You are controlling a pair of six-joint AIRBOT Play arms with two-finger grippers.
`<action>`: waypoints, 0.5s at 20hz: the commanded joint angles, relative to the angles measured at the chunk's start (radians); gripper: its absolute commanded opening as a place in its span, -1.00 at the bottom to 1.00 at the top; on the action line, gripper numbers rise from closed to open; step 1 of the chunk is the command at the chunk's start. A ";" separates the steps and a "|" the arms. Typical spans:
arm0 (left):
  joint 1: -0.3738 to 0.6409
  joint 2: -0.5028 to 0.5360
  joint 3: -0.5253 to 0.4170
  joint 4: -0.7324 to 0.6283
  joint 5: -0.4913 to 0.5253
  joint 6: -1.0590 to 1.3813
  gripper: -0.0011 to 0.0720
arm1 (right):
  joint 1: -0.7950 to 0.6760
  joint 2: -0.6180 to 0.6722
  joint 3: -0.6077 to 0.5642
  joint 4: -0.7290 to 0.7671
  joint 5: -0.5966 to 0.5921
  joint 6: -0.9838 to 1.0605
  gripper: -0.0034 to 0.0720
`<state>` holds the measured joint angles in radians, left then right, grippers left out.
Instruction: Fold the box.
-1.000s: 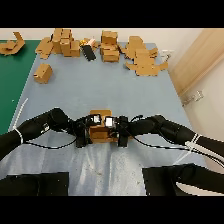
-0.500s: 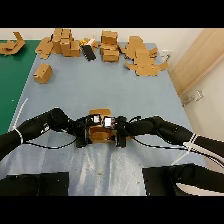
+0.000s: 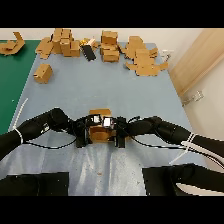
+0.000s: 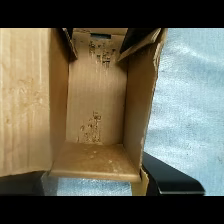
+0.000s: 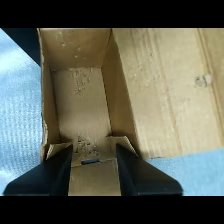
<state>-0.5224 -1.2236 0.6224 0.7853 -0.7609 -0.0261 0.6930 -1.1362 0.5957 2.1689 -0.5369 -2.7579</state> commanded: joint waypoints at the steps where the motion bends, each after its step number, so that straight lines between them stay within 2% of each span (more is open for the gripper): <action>1: 0.000 0.000 0.000 -0.001 0.000 0.000 0.15 | -0.005 0.029 -0.001 -0.069 -0.048 0.072 0.30; 5: 0.000 0.000 0.000 -0.001 0.000 0.000 0.15 | -0.055 0.184 0.000 -0.385 -0.231 0.583 0.23; 6: 0.000 0.000 0.000 -0.001 0.000 0.000 0.15 | -0.072 0.231 -0.001 -0.456 -0.285 0.745 0.04; 8: 0.000 0.000 0.000 -0.001 0.000 0.000 0.15 | -0.111 0.311 -0.001 -0.586 -0.377 1.047 -0.90; 10: 0.000 0.000 0.000 -0.001 0.000 0.000 0.15 | -0.187 0.349 -0.001 -0.652 -0.411 1.238 -0.90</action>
